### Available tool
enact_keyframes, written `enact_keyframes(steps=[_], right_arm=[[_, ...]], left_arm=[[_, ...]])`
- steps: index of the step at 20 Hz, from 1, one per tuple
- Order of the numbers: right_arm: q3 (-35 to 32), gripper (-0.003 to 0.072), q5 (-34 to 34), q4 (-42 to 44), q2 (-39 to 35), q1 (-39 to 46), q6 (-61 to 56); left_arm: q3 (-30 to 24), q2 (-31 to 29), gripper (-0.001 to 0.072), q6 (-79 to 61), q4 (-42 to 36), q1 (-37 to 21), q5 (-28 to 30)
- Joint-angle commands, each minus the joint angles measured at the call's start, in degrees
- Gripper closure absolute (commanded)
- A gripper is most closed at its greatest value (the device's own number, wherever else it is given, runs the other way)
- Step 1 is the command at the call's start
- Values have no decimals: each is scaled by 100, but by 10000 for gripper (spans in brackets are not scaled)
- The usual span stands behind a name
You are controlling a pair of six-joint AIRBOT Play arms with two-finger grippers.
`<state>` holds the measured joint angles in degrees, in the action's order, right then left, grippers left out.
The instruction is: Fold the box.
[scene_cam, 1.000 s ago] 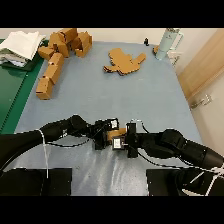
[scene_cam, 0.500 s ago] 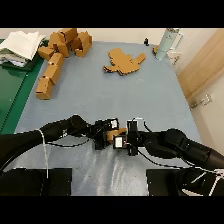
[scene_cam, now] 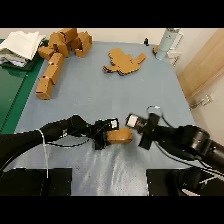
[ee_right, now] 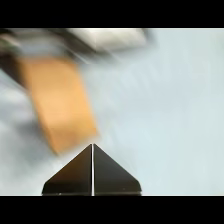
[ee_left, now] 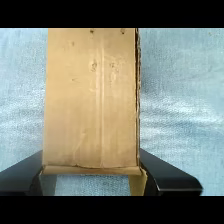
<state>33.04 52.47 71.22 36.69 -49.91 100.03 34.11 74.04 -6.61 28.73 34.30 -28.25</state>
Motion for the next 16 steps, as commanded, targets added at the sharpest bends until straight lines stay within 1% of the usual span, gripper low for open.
enact_keyframes(steps=[1,2,3,6,8,12,13,16], right_arm=[[223,670,1934,-1912,-459,330,-3609],[238,670,2041,-1753,-442,577,-3934],[256,670,2041,-1410,-374,831,-4059],[295,670,2039,-26,44,1528,-4221],[295,670,1987,487,284,1687,-4415],[295,670,1814,605,468,1690,-5187],[295,670,1803,603,472,1690,-5318],[295,670,1799,562,476,1690,-5608]], left_arm=[[7,2,175,0,0,0,0],[7,2,175,0,0,0,0],[7,2,175,-2,0,0,2],[7,2,175,0,0,0,0],[7,2,175,-2,0,0,20],[42,-11,175,48,-26,-9,20],[55,-72,175,249,-17,-33,24],[52,-568,175,837,13,-380,22]])
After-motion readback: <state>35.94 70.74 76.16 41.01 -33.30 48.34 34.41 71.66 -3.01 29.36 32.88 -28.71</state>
